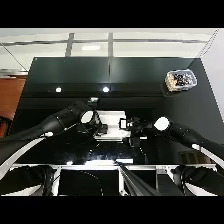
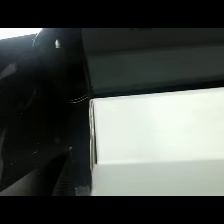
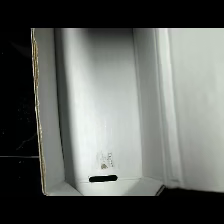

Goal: Fold the box and place the chain.

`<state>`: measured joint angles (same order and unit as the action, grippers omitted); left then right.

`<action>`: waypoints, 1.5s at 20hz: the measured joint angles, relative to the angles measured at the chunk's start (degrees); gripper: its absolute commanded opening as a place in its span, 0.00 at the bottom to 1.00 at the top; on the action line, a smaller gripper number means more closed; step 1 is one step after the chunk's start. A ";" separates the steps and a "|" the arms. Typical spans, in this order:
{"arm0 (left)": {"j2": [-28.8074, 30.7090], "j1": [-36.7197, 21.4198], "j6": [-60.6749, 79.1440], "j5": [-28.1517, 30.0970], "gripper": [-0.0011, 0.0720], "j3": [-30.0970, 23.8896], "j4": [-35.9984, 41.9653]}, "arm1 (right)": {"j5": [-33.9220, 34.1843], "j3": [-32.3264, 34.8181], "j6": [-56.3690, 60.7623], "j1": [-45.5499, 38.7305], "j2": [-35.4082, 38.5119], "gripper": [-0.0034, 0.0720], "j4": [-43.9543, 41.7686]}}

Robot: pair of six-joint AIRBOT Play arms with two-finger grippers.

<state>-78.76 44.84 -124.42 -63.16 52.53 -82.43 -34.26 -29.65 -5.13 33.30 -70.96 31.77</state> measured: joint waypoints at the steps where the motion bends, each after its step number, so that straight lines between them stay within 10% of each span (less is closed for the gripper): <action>1: -0.33 0.00 -0.11 0.00 0.55 0.02 0.00 | 0.02 0.00 0.00 0.00 0.00 0.62 0.00; 6: -1.07 0.02 -0.50 0.24 0.05 0.09 0.15 | 0.02 0.00 0.00 0.00 -0.02 0.62 -0.02; 11: -1.18 0.07 -0.31 0.26 0.12 0.15 0.28 | -0.15 0.00 0.20 0.00 -0.04 0.62 -0.09; 13: -1.22 0.07 0.37 -0.07 0.62 0.55 0.31 | 0.02 0.00 -0.35 0.00 -0.02 0.62 0.11; 14: -1.22 0.07 0.33 -0.26 0.66 0.92 0.42 | 0.02 0.00 -0.33 0.00 -0.04 0.62 0.11; 28: -2.95 0.07 0.07 -1.16 0.64 3.15 -0.44 | 0.02 0.00 0.02 0.00 -0.02 0.62 0.00; 30: -3.23 0.07 -0.07 -1.73 0.42 3.15 -0.59 | 0.04 0.00 0.02 0.00 -0.04 0.62 0.00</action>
<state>-82.00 44.91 -124.49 -64.88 55.68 -83.02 -34.22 -29.65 -5.10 33.30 -71.00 31.77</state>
